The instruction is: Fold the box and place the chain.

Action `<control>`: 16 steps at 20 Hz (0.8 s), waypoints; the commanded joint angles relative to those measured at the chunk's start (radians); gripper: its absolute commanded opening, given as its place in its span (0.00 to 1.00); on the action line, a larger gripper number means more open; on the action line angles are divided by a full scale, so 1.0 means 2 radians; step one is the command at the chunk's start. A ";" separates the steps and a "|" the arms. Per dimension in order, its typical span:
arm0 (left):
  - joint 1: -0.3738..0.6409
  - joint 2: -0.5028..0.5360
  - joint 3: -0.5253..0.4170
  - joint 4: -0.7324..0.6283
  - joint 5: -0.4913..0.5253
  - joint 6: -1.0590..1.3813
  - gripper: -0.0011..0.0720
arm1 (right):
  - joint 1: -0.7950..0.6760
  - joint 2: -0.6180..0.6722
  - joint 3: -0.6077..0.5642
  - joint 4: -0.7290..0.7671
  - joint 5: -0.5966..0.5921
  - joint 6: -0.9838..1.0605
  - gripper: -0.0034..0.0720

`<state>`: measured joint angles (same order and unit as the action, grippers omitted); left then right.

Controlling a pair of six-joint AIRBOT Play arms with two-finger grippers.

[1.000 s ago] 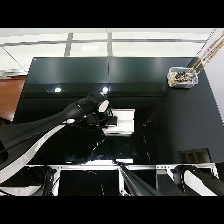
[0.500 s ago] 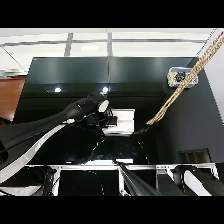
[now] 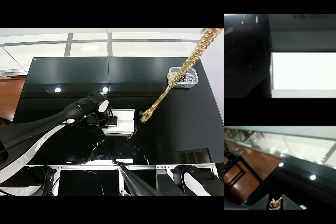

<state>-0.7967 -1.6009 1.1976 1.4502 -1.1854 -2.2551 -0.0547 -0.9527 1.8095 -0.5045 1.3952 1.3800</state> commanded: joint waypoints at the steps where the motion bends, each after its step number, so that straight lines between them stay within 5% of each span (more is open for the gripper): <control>1: 0.000 0.000 0.000 0.000 -0.001 0.000 0.06 | 0.035 0.000 0.000 0.003 0.003 0.004 0.07; 16: 0.000 0.000 0.000 0.000 -0.001 0.000 0.06 | 0.087 -0.016 0.000 0.003 -0.056 0.004 0.07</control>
